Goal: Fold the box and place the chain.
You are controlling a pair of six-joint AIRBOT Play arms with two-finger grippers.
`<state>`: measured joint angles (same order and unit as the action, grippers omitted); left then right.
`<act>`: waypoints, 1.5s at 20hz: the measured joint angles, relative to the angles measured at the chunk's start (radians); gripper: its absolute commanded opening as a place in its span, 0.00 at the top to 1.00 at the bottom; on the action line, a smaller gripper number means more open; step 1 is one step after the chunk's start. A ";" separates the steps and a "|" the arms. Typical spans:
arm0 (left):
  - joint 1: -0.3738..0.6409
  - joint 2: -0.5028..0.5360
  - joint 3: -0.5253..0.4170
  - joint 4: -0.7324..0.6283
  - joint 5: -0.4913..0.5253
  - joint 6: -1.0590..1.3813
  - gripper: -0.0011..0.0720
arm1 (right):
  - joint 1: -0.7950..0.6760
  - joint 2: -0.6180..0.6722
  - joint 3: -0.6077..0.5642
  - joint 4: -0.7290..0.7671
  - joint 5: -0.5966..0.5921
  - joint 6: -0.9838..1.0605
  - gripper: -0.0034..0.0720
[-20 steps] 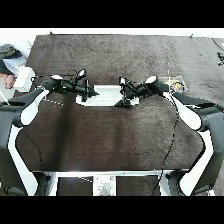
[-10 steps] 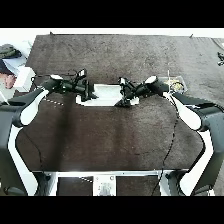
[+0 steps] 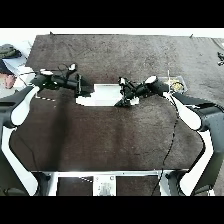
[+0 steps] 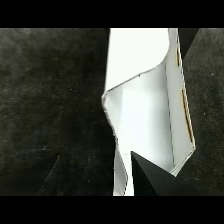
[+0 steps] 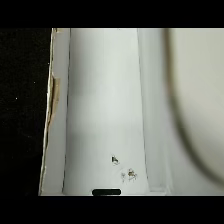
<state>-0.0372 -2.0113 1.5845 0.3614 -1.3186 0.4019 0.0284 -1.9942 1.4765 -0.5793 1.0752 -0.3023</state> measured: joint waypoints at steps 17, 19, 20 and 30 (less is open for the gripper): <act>-0.095 0.274 -0.177 0.115 0.092 -0.217 0.98 | 0.000 0.000 0.000 0.000 0.001 0.000 0.43; -0.135 0.284 -0.199 0.118 0.159 -0.252 0.98 | 0.000 0.000 0.000 0.000 0.001 0.000 0.43; -0.155 0.287 -0.205 0.121 0.188 -0.271 0.98 | 0.000 0.000 0.000 0.000 0.001 0.000 0.43; -0.233 0.222 -0.162 0.130 0.493 -0.409 0.97 | 0.000 0.000 0.000 0.000 0.001 0.002 0.43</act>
<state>-0.2703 -1.7897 1.4223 0.4911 -0.8257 -0.0067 0.0280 -1.9945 1.4765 -0.5793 1.0763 -0.3008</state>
